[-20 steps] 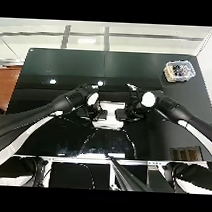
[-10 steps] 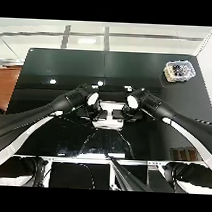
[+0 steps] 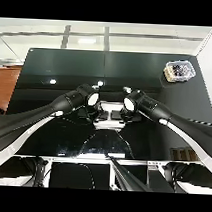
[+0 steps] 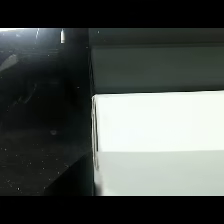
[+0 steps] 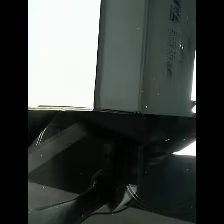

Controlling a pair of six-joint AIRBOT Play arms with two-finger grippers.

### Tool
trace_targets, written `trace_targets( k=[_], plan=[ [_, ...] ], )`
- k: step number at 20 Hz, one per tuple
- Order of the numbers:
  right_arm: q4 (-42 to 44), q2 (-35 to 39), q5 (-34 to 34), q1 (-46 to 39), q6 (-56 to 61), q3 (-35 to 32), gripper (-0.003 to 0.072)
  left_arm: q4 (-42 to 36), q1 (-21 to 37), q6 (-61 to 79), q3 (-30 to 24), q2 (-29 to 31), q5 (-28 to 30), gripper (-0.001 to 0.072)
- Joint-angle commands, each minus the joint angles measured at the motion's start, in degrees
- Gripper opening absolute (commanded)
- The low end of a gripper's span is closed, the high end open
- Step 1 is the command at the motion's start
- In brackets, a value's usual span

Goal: Fold the box and place the chain.

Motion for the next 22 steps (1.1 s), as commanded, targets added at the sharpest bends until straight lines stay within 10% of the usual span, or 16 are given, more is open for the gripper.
trace_targets(
  k=[1,6,8,9,11,16,17,18,22],
  plan=[
    [0.22,-0.07,0.85,0.11,0.63,0.02,0.0027,0.17,0.04,0.09,0.02,0.0,-0.07,0.0029],
    [1.46,-0.07,-0.31,0.11,0.63,0.02,0.0136,0.15,0.04,0.09,0.02,0.0,-0.09,0.0029],
    [1.64,-0.07,-0.31,0.11,0.81,0.02,0.0306,0.15,0.04,0.09,0.02,0.0,-0.07,0.0029],
    [1.6,-0.07,-0.31,0.11,0.81,0.02,0.0293,0.15,0.04,0.09,0.02,0.0,-0.04,0.0029],
    [1.6,-0.07,-0.31,0.11,0.79,0.02,0.0039,0.15,0.04,0.09,0.02,0.0,-0.07,0.0029],
    [1.16,0.07,-0.28,0.11,0.74,0.02,0.0021,0.15,0.04,0.09,0.02,0.0,-0.07,0.0029],
    [1.03,0.24,-0.28,0.11,0.76,0.02,0.0083,0.15,0.04,0.09,0.02,0.0,-0.07,0.0029],
    [0.92,0.59,-0.55,0.11,0.74,0.02,0.031,0.15,0.04,0.09,0.02,0.0,-0.09,0.0029],
    [0.63,3.52,0.59,0.07,-3.58,1.18,0.0346,0.15,0.04,0.09,0.02,0.0,-0.13,0.0029]
  ],
)
